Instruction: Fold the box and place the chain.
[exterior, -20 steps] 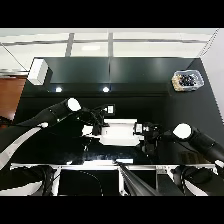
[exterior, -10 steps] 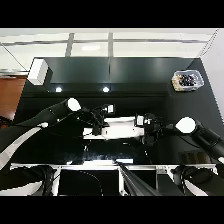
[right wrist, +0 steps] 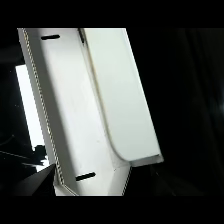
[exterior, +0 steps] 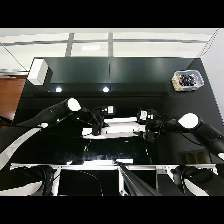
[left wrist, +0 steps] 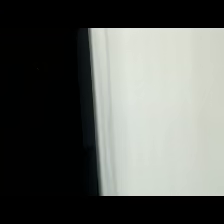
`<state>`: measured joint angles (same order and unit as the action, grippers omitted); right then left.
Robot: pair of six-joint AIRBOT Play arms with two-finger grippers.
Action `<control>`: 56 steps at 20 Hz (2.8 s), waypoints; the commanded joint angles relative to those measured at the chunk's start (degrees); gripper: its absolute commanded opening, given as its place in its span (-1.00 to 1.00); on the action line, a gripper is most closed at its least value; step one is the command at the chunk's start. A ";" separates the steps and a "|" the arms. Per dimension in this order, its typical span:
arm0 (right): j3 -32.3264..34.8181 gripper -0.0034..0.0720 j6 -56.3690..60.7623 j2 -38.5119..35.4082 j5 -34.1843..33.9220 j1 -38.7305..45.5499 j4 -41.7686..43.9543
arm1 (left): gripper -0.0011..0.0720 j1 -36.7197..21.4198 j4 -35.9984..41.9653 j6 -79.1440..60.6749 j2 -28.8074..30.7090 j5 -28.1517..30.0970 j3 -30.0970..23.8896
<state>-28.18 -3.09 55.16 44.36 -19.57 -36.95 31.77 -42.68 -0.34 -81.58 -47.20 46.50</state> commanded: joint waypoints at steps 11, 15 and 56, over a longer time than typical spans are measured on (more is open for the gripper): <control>2.32 0.87 -12.26 8.22 0.63 0.17 5.49 | -0.90 0.02 0.04 -0.94 0.87 0.26 0.02; 2.32 0.87 -13.70 10.29 0.39 0.15 8.48 | -0.90 0.02 0.04 -0.94 0.87 0.24 0.02; 2.49 0.36 -11.91 11.89 -2.86 -2.47 5.35 | -0.89 0.02 0.09 -0.55 0.90 -0.39 0.02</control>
<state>-25.69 -14.94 67.00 41.39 -21.98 -31.38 31.77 -42.59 -1.13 -80.71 -47.09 46.46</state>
